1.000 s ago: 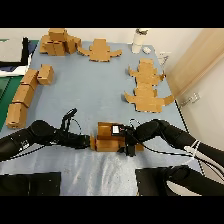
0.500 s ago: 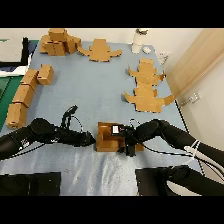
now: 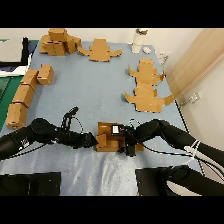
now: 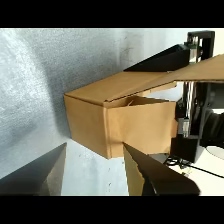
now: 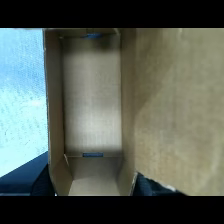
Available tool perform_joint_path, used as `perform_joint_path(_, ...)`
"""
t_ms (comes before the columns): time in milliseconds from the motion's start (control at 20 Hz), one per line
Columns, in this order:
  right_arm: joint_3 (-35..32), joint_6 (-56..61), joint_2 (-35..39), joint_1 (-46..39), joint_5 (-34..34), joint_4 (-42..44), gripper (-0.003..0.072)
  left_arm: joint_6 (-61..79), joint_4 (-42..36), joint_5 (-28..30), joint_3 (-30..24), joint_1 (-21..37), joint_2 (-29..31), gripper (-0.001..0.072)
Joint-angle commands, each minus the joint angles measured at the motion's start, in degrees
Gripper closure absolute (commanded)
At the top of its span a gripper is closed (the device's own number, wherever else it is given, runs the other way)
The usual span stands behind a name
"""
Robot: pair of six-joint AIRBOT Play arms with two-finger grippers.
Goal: Fold the box.
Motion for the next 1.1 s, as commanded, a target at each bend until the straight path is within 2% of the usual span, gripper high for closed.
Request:
perform_joint_path(0,0.07,0.02,0.04,0.04,0.02,0.02,0.0166,-0.04,-1.57,1.75,0.04,-0.04,-0.02,0.0164)
perform_joint_path(250,0.07,0.02,0.04,0.04,0.02,0.02,0.0166,-0.55,-2.25,2.47,0.17,-0.92,0.02,0.0163)
perform_joint_path(350,0.07,0.02,0.04,0.04,0.02,0.02,0.0167,-4.07,1.11,4.72,1.38,-2.67,0.00,0.0163)
perform_joint_path(450,0.07,0.02,0.04,0.04,0.02,0.02,0.0166,-12.15,10.10,5.95,4.13,-5.46,-0.37,0.0163)
perform_joint_path(600,0.07,0.02,0.04,0.04,0.02,0.02,0.0167,-31.47,29.51,3.67,9.49,-10.19,-2.69,0.0163)
perform_joint_path(700,0.07,0.02,0.04,0.04,0.02,0.02,0.0166,-40.65,37.88,1.88,13.14,-13.60,-4.74,0.0163)
perform_joint_path(900,0.07,0.02,0.04,0.07,0.02,0.02,0.0166,-51.82,46.05,-2.64,18.84,-17.73,-9.16,0.0163)
perform_joint_path(1050,0.07,0.02,0.04,0.07,0.02,0.02,0.0166,-56.78,49.55,-3.69,20.68,-20.02,-11.06,0.0163)
